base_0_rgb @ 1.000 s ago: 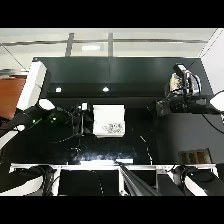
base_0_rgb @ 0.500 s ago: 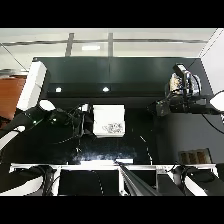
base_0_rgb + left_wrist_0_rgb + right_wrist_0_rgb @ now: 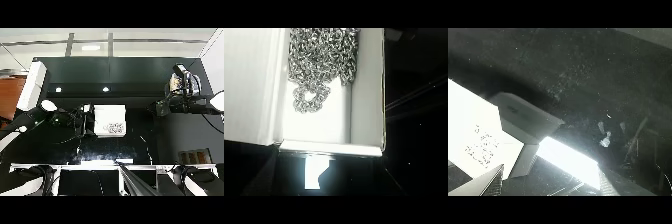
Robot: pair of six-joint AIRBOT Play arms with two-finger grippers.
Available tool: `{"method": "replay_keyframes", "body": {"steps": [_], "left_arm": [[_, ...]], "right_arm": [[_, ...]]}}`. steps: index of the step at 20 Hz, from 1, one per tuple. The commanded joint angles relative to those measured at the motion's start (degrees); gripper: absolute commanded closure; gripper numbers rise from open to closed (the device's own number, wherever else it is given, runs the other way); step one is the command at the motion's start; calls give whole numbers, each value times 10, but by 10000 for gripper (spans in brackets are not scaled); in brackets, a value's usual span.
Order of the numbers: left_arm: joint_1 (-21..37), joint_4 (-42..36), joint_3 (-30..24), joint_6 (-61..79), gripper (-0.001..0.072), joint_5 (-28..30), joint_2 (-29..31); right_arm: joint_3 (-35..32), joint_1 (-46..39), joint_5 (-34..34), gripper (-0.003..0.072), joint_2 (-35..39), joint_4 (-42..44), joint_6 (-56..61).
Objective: Fold the box and place the chain.
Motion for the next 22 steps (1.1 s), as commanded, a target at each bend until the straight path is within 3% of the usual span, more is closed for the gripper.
{"method": "replay_keyframes", "body": {"steps": [1, 18, 22], "left_arm": [[0, -1, 0, 4, 7, 7, 0], [1, -2, 1, 32, 9, 9, 0], [0, -4, 1, 72, 10, -32, 0]], "right_arm": [[0, 0, 0, -13, 0, 0, 0], [0, 0, 0, -13, 0, 0, 0], [0, 0, 0, -13, 0, 0, 0]]}}
